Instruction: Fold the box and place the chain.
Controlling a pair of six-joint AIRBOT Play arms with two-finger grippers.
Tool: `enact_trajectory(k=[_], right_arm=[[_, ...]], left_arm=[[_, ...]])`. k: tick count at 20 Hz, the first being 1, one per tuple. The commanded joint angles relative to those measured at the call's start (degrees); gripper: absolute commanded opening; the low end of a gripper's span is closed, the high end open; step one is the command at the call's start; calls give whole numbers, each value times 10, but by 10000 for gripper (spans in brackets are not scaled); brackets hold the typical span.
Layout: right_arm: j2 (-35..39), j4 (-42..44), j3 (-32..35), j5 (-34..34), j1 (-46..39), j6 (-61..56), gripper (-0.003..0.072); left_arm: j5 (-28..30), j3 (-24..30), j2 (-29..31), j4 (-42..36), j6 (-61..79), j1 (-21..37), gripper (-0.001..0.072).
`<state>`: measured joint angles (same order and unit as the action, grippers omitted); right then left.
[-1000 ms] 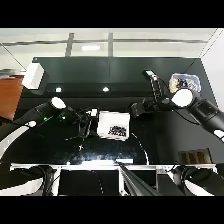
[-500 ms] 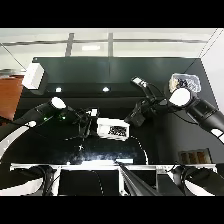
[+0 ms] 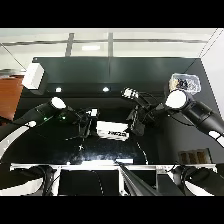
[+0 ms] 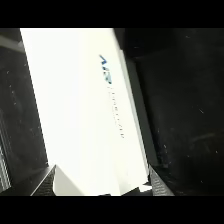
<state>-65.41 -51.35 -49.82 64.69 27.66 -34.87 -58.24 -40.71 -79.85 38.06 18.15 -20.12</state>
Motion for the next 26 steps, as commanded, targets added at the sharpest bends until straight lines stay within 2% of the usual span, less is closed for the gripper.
enact_trajectory(k=[1,6,8,15,16,21,23,26], right_arm=[[0,-19,0,-1,7,13,702],[0,-20,0,-33,7,13,700],[0,-9,0,-42,7,13,539],[-2,-26,0,-39,36,12,533],[-2,-30,0,-38,36,10,434],[-2,-33,10,-39,36,10,422],[-2,-31,21,-39,36,10,315],[-2,-32,25,-58,45,10,298]], left_arm=[[0,0,0,0,0,0,363],[0,0,0,0,0,0,363],[0,0,0,0,0,0,363],[0,0,0,0,0,0,363],[0,0,0,0,0,0,363],[0,0,0,0,0,0,363],[0,0,0,0,0,0,363],[0,0,0,0,0,0,363]])
